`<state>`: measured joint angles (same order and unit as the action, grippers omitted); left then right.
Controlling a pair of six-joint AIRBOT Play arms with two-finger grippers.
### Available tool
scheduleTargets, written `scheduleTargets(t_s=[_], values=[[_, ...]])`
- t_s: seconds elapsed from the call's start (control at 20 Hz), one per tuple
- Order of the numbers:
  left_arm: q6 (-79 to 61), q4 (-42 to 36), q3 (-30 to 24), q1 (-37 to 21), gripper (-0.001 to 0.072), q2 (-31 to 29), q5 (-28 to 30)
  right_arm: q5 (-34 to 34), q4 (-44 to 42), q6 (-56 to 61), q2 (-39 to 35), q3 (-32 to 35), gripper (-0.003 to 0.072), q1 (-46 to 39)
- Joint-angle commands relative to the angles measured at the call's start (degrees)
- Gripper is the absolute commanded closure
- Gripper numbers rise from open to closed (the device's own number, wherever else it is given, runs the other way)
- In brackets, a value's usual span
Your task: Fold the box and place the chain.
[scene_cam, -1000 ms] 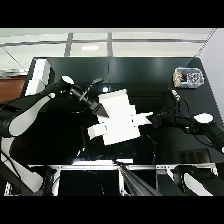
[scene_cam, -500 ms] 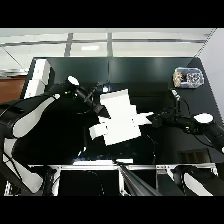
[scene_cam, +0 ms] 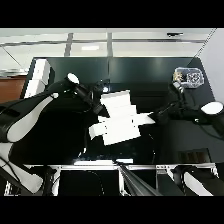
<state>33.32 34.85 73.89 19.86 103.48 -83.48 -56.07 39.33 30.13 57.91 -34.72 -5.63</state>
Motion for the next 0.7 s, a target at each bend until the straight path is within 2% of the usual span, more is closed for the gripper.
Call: scheduleTargets(t_s=[0.0, 0.1, 0.2, 0.25, 0.35, 0.45, 0.65], values=[[-4.8, 1.7, -4.3, 2.0, 0.0691, -7.4, 7.3, -10.3, 9.9, 0.5, 0.0, -8.7, 0.0039, -2.8], [-15.1, 3.3, -8.8, 3.8, 0.0688, -13.1, 18.6, -8.1, 10.2, -2.2, 0.0, -10.8, 0.0039, -2.8], [-31.9, 13.6, -8.2, 5.8, 0.0687, -14.3, 20.6, -2.8, 9.7, -2.7, 0.0, -11.5, 0.0039, -2.8], [-31.1, 17.0, -7.8, 6.8, 0.0687, -14.3, 20.8, -1.9, 8.4, -2.8, 0.0, -11.6, 0.0039, -2.8], [-28.9, 14.4, -8.4, 7.7, 0.0688, -14.2, 22.7, -1.6, 5.9, -2.7, 0.0, -11.6, 0.0039, -2.8], [-33.4, 8.9, -10.0, 7.8, 0.0689, -14.2, 23.1, -2.4, 3.3, -2.8, 0.0, -11.6, 0.0039, -2.8], [-39.8, 2.0, -14.5, 7.8, 0.0689, -14.3, 28.1, -7.4, 4.2, -10.0, 0.0, -10.3, 0.0039, -2.7]])
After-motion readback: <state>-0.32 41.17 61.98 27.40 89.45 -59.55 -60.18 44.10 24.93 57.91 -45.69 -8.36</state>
